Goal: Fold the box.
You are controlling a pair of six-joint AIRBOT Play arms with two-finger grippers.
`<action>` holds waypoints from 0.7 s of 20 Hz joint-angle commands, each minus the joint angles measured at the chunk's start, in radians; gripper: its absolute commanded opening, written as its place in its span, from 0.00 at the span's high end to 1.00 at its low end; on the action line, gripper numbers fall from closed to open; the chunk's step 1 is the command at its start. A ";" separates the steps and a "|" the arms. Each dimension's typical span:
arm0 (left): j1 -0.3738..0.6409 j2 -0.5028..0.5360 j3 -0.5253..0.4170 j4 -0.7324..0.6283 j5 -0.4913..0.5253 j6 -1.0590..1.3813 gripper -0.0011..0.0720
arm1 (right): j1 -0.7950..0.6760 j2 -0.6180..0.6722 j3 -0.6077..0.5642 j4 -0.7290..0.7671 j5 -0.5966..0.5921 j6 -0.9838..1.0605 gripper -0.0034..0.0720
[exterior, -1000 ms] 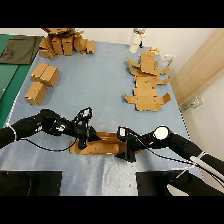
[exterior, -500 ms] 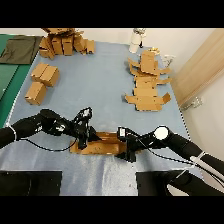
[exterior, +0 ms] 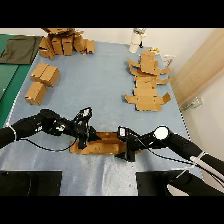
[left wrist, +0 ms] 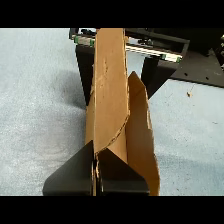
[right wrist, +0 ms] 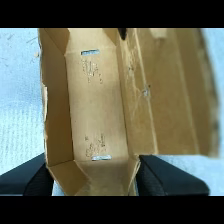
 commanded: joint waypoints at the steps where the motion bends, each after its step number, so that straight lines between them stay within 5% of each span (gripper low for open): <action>1: 0.000 0.000 0.001 0.000 0.000 0.000 0.97 | 0.000 0.000 0.001 -0.003 -0.024 -0.048 0.00; 14: 0.000 0.000 0.001 0.000 0.000 0.000 0.97 | 0.001 -0.025 0.001 0.009 -0.026 -0.113 0.00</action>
